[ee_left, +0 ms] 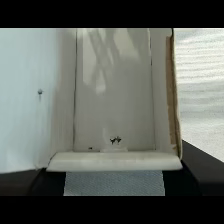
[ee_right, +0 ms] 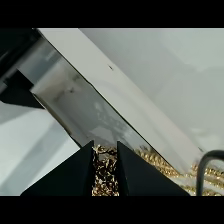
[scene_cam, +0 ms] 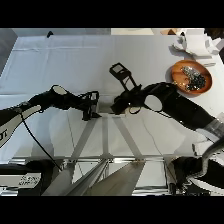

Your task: Fold the box and place the chain.

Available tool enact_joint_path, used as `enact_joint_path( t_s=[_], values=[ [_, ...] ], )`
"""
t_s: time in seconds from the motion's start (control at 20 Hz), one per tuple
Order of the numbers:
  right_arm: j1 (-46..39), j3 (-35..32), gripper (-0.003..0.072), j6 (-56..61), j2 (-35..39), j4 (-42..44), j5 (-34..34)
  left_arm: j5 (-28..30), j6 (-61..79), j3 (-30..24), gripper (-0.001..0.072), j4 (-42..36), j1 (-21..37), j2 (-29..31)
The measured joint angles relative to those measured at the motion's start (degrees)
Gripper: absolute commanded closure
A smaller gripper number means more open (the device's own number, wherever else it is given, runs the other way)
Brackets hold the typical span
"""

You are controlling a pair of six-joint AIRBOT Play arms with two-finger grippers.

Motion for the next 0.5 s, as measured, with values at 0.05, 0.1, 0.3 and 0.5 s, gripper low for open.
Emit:
enact_joint_path(
  t_s=[0.05,0.1,0.3,0.5],
  values=[
    [0.57,1.29,0.0679,0.00,-0.94,0.37,-0.15,0.00,0.00,0.00,0.0435,-0.02,0.00,0.00],
    [1.07,2.36,0.0679,0.00,-1.84,0.68,-0.42,0.00,0.00,0.00,0.0435,0.00,0.00,0.00],
    [2.60,4.81,0.0679,0.00,-4.94,2.05,-1.51,0.00,0.00,0.00,0.0435,-0.02,0.00,0.00],
    [3.15,5.51,0.0679,0.02,-8.46,2.69,-1.38,0.00,0.00,0.00,0.0435,-0.02,0.00,0.00]
  ],
)
